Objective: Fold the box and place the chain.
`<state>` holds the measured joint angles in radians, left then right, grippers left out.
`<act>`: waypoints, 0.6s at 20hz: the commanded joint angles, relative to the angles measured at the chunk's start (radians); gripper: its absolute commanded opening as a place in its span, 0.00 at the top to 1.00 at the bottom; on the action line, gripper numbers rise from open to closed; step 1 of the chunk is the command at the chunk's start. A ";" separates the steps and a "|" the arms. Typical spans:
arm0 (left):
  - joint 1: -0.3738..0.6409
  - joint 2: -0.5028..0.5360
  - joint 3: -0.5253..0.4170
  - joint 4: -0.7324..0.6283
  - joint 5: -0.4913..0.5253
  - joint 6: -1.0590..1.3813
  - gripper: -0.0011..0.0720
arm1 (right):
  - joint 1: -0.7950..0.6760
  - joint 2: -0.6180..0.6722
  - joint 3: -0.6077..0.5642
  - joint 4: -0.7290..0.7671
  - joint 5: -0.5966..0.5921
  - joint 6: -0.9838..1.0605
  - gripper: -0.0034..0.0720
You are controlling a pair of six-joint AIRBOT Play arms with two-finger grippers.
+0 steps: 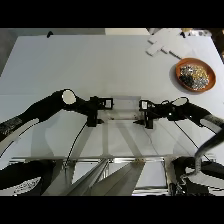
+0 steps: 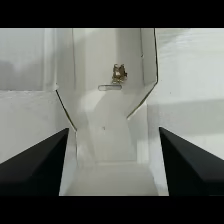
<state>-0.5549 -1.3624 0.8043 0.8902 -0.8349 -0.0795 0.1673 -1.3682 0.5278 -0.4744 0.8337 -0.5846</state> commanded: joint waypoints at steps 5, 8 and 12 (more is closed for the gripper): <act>-0.023 -0.017 0.000 -0.048 0.057 -0.021 0.12 | 0.000 0.000 0.000 0.000 0.000 0.000 0.39; -0.034 -0.031 0.000 -0.060 0.041 -0.063 0.13 | 0.000 0.000 0.000 0.000 0.000 0.000 0.39; -0.058 -0.056 0.000 -0.075 0.055 -0.059 0.32 | 0.000 0.000 0.000 0.000 0.000 0.000 0.39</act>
<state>-0.5999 -1.4036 0.8043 0.8265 -0.7898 -0.1322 0.1673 -1.3682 0.5278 -0.4744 0.8337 -0.5846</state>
